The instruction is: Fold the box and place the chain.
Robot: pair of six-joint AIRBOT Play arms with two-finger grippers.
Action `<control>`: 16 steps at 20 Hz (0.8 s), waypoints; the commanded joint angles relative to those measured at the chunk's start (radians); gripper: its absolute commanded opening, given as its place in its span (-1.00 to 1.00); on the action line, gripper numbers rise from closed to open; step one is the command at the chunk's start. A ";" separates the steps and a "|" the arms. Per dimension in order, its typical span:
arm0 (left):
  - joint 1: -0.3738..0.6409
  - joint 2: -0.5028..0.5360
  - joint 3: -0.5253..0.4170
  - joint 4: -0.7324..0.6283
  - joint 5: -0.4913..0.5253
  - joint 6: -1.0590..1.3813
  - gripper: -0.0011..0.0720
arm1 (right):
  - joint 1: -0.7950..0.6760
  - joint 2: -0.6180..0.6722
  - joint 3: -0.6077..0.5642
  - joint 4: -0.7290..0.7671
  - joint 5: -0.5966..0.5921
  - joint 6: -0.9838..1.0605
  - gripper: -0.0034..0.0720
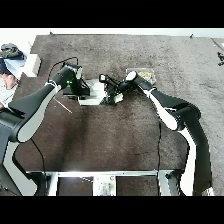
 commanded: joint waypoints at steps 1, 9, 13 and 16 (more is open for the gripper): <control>-0.002 0.006 0.017 -0.018 -0.003 0.034 0.41 | -0.001 -0.001 0.000 0.000 0.001 -0.001 0.22; -0.002 0.008 0.220 -0.018 -0.253 0.108 0.30 | -0.001 -0.001 0.000 0.000 0.000 -0.001 0.22; -0.002 0.087 0.239 0.023 -0.287 0.105 -0.30 | -0.001 0.000 0.000 0.000 0.001 -0.001 0.22; 0.008 0.178 0.237 0.050 -0.256 0.105 -0.40 | -0.001 -0.001 0.000 0.000 0.000 -0.001 0.22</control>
